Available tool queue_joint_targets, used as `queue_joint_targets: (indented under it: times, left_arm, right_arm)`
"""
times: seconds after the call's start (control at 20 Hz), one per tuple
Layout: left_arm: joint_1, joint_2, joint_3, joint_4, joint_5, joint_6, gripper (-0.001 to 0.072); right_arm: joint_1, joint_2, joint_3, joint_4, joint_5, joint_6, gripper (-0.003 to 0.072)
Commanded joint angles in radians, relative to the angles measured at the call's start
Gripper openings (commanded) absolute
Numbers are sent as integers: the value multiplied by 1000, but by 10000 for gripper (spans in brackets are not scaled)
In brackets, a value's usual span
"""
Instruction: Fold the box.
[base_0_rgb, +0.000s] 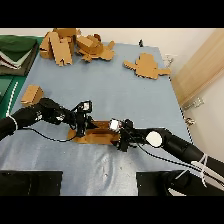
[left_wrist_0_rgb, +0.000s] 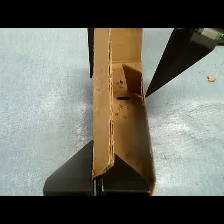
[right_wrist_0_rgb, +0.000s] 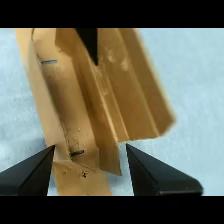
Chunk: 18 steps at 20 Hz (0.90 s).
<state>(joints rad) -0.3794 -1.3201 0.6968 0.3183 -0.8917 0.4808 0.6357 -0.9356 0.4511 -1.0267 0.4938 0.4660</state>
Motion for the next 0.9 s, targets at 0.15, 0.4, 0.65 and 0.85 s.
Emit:
queue_joint_targets:
  times: [0.15, 0.4, 0.65, 0.85]
  left_arm:
    - [0, 0, 0, 0, 1, 0, 16]
    - [0, 0, 0, 0, 1, 0, 16]
    - [0, 0, 0, 0, 1, 0, 16]
    - [0, 0, 0, 0, 1, 0, 16]
  right_arm:
    - [-15, -50, 3, 94, 60, -218, 703]
    - [-16, -50, 3, 201, 75, -334, 704]
    - [-83, -57, 5, 220, 75, -356, 704]
    - [-124, -93, 36, 307, 128, -449, 703]
